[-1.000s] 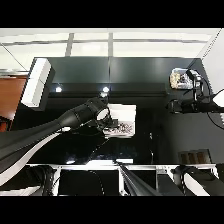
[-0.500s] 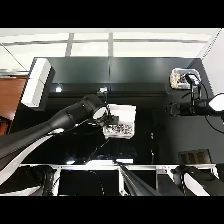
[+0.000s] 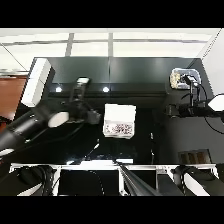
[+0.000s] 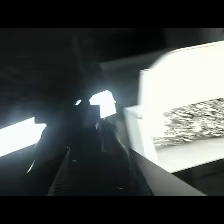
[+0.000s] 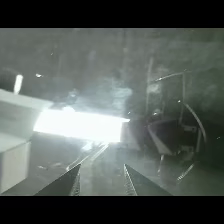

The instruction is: Fold the box and place the chain.

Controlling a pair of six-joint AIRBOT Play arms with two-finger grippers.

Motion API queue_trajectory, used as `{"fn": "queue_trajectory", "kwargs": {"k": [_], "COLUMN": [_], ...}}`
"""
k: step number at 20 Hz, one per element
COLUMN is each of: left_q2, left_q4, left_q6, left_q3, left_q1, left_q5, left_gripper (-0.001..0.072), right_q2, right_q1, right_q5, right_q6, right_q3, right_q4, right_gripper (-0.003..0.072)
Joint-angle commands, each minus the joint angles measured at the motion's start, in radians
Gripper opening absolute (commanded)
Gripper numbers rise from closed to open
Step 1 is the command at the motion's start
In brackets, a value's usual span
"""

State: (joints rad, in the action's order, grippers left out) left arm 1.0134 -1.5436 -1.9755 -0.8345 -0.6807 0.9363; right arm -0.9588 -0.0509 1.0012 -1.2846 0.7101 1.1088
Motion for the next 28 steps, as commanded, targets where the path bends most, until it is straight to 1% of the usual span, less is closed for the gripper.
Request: {"fn": "queue_trajectory", "kwargs": {"k": [1,2,3,4,5,6,8,10,11,13,14,15,19,23,25,26,28], "left_q2": [-0.149,-0.146,-0.132,-0.109,-0.086,-0.061,-0.020,0.006,0.020,0.065,0.099,0.135,0.261,0.356,0.397,0.407,0.412], "left_q4": [0.452,0.700,0.951,1.106,1.158,1.158,1.157,1.140,1.103,0.965,0.941,0.945,0.953,0.961,0.972,0.940,0.961], "left_q6": [0.444,0.727,1.061,1.302,1.444,1.539,1.732,1.939,2.029,2.177,2.245,2.294,2.343,2.342,2.340,2.306,2.306], "left_q3": [0.251,0.303,0.343,0.366,0.373,0.373,0.373,0.372,0.366,0.333,0.317,0.303,0.217,0.141,0.123,0.109,0.100], "left_q1": [0.233,0.314,0.394,0.455,0.486,0.497,0.492,0.467,0.452,0.417,0.401,0.390,0.349,0.306,0.286,0.267,0.241], "left_q5": [-0.185,-0.157,-0.071,0.026,0.078,0.085,0.067,0.027,0.007,-0.014,-0.021,-0.019,-0.025,-0.019,-0.018,-0.028,-0.023], "left_gripper": [0.0441,0.0442,0.0448,0.0454,0.0636,0.0719,0.0719,0.0719,0.0719,0.0718,0.0719,0.0719,0.0719,0.0719,0.0719,0.0719,0.0719], "right_q2": [0.000,0.000,0.000,0.000,0.000,0.000,0.000,0.000,0.000,0.000,0.000,0.000,0.000,0.000,0.000,0.000,0.000], "right_q1": [0.000,0.000,0.000,0.000,0.000,0.000,0.000,0.000,0.000,0.000,0.000,0.000,0.018,0.022,0.022,0.022,0.022], "right_q5": [0.016,0.016,0.016,0.016,0.016,0.016,0.016,0.023,0.028,0.038,0.040,0.042,0.037,0.034,0.032,0.030,0.026], "right_q6": [-0.010,-0.011,-0.017,-0.021,-0.022,-0.030,-0.066,-0.101,-0.104,-0.104,-0.115,-0.137,-0.160,-0.159,-0.159,-0.159,-0.159], "right_q3": [0.000,0.000,0.000,0.000,0.000,0.000,0.000,0.000,0.000,0.000,0.000,0.000,0.000,0.000,0.000,0.000,0.000], "right_q4": [-0.061,-0.071,-0.081,-0.086,-0.088,-0.087,-0.088,-0.088,-0.088,-0.088,-0.089,-0.089,-0.092,-0.095,-0.095,-0.095,-0.095], "right_gripper": [0.0311,0.0312,0.0312,0.0312,0.0311,0.0311,0.0311,0.0311,0.0312,0.0311,0.0311,0.0311,0.0311,0.0311,0.0311,0.0311,0.0312]}}
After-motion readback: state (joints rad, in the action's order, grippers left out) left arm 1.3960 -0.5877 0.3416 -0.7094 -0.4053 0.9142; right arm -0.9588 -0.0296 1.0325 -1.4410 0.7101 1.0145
